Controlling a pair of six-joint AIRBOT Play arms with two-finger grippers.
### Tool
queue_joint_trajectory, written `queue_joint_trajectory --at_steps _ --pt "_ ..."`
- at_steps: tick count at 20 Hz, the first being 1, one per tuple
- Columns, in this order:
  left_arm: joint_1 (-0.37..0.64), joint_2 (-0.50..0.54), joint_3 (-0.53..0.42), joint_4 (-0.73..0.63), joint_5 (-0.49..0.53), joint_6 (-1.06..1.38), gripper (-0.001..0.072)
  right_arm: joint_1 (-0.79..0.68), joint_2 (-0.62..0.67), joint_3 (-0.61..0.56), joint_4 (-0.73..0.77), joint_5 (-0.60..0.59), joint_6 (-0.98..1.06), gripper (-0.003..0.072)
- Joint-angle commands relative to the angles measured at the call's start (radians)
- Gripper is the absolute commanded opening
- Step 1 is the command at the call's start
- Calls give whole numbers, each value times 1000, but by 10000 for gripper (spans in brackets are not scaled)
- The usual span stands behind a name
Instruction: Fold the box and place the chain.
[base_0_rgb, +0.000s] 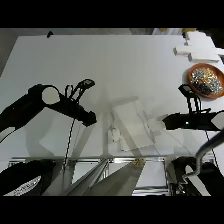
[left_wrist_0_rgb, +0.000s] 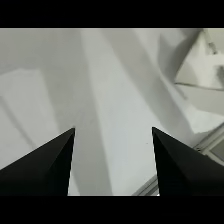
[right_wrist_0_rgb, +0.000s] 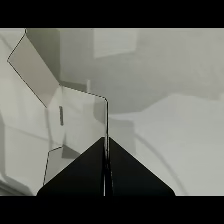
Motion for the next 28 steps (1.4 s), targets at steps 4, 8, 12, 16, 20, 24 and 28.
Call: queue_joint_trajectory --at_steps 4,8,12,16,20,24,28 --pt "77 -152 0 -557 27 570 599 9 13 -14 8 -10 3 14" --pt "77 -318 0 -661 56 694 637 9 13 -14 8 -13 3 14" --pt "69 -430 0 -770 56 809 637 9 13 -14 8 -13 3 14" --pt "25 -505 0 -925 74 924 633 9 13 -14 8 -13 3 14" --pt "-28 -528 0 -927 92 924 540 9 13 -14 8 -13 3 14" --pt "-26 -528 0 -899 79 927 460 9 13 -14 8 -13 3 14" --pt "-20 -525 0 -869 77 935 191 9 13 -14 8 -13 3 14"
